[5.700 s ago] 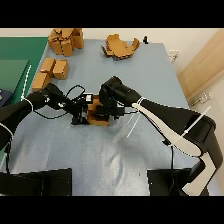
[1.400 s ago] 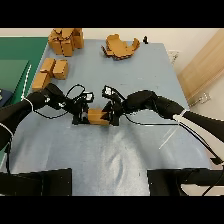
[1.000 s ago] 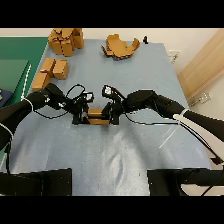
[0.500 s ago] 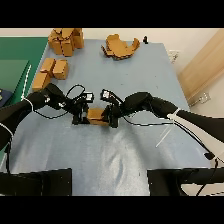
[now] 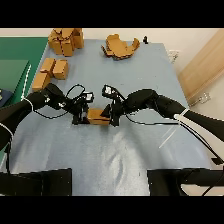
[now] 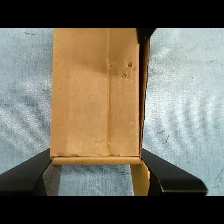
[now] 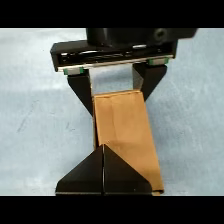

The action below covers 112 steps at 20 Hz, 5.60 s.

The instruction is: Fold the box.

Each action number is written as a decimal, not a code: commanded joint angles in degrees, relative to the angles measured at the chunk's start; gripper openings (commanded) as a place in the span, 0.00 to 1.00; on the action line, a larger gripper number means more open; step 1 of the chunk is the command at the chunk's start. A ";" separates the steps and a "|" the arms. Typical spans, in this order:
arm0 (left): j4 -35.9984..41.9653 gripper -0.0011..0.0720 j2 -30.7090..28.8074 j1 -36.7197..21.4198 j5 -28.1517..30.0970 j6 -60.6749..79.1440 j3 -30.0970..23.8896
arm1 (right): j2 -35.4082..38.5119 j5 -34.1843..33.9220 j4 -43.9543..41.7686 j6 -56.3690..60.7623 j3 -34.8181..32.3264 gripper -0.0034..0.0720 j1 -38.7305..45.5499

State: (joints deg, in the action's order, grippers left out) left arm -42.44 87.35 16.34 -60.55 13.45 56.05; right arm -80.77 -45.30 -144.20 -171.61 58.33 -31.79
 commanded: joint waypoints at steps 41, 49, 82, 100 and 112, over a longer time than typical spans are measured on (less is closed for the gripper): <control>-25.49 0.03 -0.04 -14.05 32.81 -82.16 3.93 | 22.56 7.93 19.91 29.64 -7.93 0.05 15.74; -27.50 0.03 2.75 -14.95 40.46 -84.98 4.37 | 22.56 7.06 19.91 31.28 -7.93 0.05 15.74; -30.95 0.95 2.67 -13.94 19.98 -80.74 17.94 | 21.33 7.08 19.98 32.81 -7.93 0.05 15.76; -33.24 0.95 4.48 -15.32 20.63 -82.07 18.60 | 19.58 5.64 19.93 33.16 -7.93 0.05 15.72; -33.48 0.95 5.29 -16.02 16.00 -82.29 20.81 | 19.06 4.94 19.71 34.27 -7.91 0.05 15.72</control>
State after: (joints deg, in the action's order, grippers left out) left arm -76.47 91.02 0.54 -41.04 -68.58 76.84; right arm -61.56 -39.97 -124.46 -137.62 50.41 -16.08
